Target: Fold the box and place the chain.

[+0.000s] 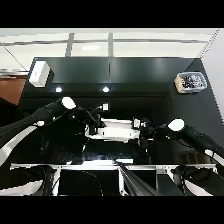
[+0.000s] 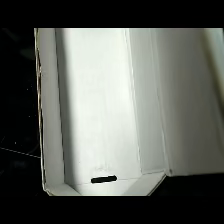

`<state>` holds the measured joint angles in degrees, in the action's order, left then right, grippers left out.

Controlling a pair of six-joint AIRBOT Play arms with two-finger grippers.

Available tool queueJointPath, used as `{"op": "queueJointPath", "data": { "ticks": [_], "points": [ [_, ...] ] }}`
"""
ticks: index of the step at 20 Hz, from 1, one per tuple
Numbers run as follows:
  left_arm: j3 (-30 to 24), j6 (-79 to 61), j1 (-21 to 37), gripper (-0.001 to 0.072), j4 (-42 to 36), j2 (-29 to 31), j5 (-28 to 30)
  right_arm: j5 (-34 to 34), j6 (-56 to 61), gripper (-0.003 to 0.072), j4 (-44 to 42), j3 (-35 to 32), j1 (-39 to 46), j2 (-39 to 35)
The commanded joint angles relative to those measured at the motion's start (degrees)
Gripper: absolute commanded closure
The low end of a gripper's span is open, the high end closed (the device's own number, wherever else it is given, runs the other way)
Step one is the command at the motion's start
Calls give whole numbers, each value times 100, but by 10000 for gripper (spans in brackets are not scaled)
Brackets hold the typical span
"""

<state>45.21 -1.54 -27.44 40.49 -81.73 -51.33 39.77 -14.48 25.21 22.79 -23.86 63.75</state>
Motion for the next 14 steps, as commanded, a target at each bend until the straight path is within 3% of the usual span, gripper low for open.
{"op": "queueJointPath", "data": {
  "ticks": [1,14],
  "points": [
    [2,68,0,685,-9,4,-55,-61,85,54,149,4,-94,9],
    [2,66,2,685,-66,2,-240,-291,378,54,382,48,-271,76]
  ]
}}
